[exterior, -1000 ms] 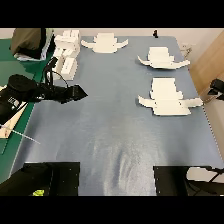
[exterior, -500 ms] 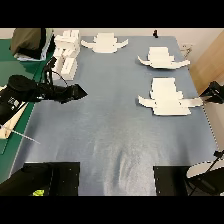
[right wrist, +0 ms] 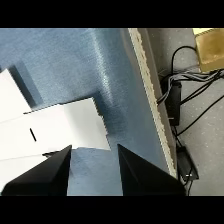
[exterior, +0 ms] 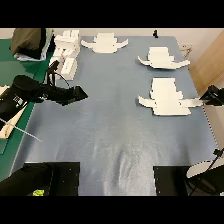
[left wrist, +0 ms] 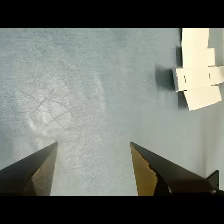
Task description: Fold the box.
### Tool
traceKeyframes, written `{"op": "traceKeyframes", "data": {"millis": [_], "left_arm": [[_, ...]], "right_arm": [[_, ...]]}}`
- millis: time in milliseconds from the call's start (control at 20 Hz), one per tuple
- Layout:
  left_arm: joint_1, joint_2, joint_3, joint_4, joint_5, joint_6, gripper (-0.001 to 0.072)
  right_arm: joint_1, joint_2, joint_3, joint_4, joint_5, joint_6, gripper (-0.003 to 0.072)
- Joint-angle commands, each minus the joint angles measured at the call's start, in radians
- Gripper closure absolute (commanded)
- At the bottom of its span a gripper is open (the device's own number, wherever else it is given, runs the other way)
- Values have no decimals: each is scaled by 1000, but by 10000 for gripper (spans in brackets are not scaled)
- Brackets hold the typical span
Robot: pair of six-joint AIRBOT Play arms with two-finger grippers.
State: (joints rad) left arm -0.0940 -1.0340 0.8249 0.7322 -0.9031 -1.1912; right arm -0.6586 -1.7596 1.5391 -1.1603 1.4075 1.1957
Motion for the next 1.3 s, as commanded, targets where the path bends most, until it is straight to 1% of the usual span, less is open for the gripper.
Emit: {"op": "traceKeyframes", "data": {"millis": [0, 100, 150, 200, 250, 300, 350, 400, 550, 600, 650, 700, 750, 850, 1050, 1100, 1150, 1250], "left_arm": [[1, -19, 0, 0, -19, -14, 44], [1, -19, 1, 0, -35, -13, 44], [1, -19, 0, 0, -43, -14, 44], [1, -19, 0, 0, -49, -14, 44], [1, -18, 0, 0, -50, -14, 45], [1, -18, 1, -4, -50, -14, 45], [1, -18, 1, -11, -50, -14, 45], [1, -18, 1, -23, -49, -13, 45], [1, -18, 1, -64, -48, -3, 45], [1, -17, 1, -71, -54, -3, 45], [2, -18, 1, -79, -65, -3, 46], [2, -17, 1, -78, -76, -3, 98], [2, -17, 1, -76, -89, 1, 201], [2, -18, 1, -74, -109, 35, 197], [14, -18, 1, -70, -160, 98, 196], [28, -18, 1, -70, -175, 108, 196], [49, -18, 1, -67, -191, 108, 172], [98, -18, 1, -63, -230, 123, 167]], "right_arm": [[0, -13, 1, 5, 1, -51, 228], [0, -18, 2, 5, -6, -73, 228], [0, -24, 1, 8, -6, -80, 248], [0, -33, 1, 16, 2, -91, 300], [0, -41, 1, 33, 18, -110, 364], [0, -46, 1, 67, 47, -136, 446], [0, -47, 1, 127, 91, -173, 561], [0, -44, 1, 224, 144, -225, 686], [6, -33, 1, 559, 274, -242, 683], [20, -19, -5, 624, 295, -229, 684], [39, 4, -23, 625, 288, -203, 684], [64, 37, -54, 592, 269, -173, 685], [95, 75, -98, 549, 246, -144, 685], [163, 180, -237, 483, 179, -90, 685], [308, 459, -600, 452, 53, 61, 685], [337, 518, -677, 425, 14, 113, 685], [365, 573, -749, 387, -27, 166, 685], [401, 645, -852, 326, -66, 215, 685]]}}
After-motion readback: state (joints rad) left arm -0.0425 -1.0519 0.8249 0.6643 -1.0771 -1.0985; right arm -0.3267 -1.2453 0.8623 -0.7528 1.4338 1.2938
